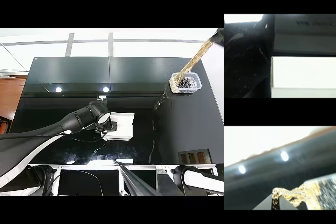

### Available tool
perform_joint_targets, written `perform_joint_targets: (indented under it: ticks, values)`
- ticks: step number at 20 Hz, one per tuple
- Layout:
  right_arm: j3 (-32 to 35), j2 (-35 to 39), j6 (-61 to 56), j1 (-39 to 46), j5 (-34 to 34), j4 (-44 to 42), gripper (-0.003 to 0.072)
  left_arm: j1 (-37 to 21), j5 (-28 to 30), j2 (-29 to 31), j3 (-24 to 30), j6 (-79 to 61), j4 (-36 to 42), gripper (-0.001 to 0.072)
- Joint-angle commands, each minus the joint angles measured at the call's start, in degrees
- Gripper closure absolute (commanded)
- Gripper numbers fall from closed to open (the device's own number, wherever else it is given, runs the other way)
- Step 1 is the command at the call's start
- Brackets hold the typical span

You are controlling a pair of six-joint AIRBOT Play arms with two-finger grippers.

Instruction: Fold the box and place the chain.

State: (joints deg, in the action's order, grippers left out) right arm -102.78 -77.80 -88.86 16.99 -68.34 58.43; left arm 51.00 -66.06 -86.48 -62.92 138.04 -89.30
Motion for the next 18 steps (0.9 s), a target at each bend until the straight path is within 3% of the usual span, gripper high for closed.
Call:
perform_joint_targets:
  ticks: [1, 8, 16, 18]
  values:
    - [0.0, 5.9, 3.6, 0.1, 1.3, -3.6, 0.0680, 0.0, -0.1, 0.0, 0.0, 0.0, 0.0, 0.0682]
    - [0.2, 15.8, 5.4, -1.4, -6.4, -3.7, 0.0680, 0.0, 0.0, 0.0, 0.0, 0.0, 0.0, 0.0682]
    - [8.9, 24.2, 8.2, -17.4, -19.3, -0.7, 0.0679, 0.0, -0.1, 0.0, 0.0, 0.0, 0.0, 0.0682]
    - [9.4, 24.9, 8.2, -20.2, -19.3, -0.8, 0.0679, 0.0, -0.1, 0.0, 0.0, 0.0, 0.0, 0.0682]
